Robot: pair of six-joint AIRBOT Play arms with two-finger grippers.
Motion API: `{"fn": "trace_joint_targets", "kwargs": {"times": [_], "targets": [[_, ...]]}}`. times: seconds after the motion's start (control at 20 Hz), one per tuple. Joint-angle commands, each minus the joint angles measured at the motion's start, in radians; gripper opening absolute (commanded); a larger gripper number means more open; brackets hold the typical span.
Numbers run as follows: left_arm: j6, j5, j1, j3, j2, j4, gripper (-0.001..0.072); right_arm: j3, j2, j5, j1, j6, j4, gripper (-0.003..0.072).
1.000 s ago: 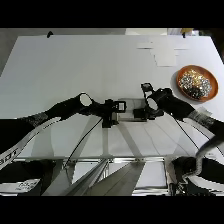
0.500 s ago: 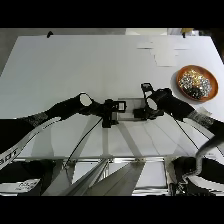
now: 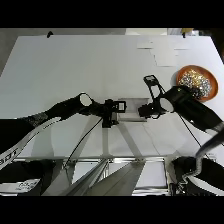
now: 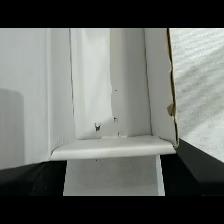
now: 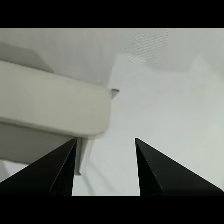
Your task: Fold the box and place the chain.
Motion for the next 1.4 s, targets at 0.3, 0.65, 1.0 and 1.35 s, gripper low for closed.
{"fn": "trace_joint_targets", "kwargs": {"times": [0.3, 0.65, 1.0, 1.35], "targets": [[-0.001, 0.001, 0.001, 0.0, 0.001, 0.0, 0.0062, 0.155, 0.172, -0.069, -0.183, -0.174, -0.174, 0.0299], [-0.001, 0.0, 0.001, 0.0, 0.001, 0.0, 0.0062, 0.332, -0.017, -0.158, -0.736, -0.372, -0.024, 0.0298], [-0.001, 0.0, 0.001, 0.0, 0.001, 0.0, 0.0062, 0.336, -0.294, -0.081, -0.903, -0.434, 0.016, 0.0197], [-0.001, 0.0, 0.001, 0.0, 0.001, 0.0, 0.0062, 0.336, -0.415, -0.118, -0.903, -0.425, 0.038, 0.0204]]}}
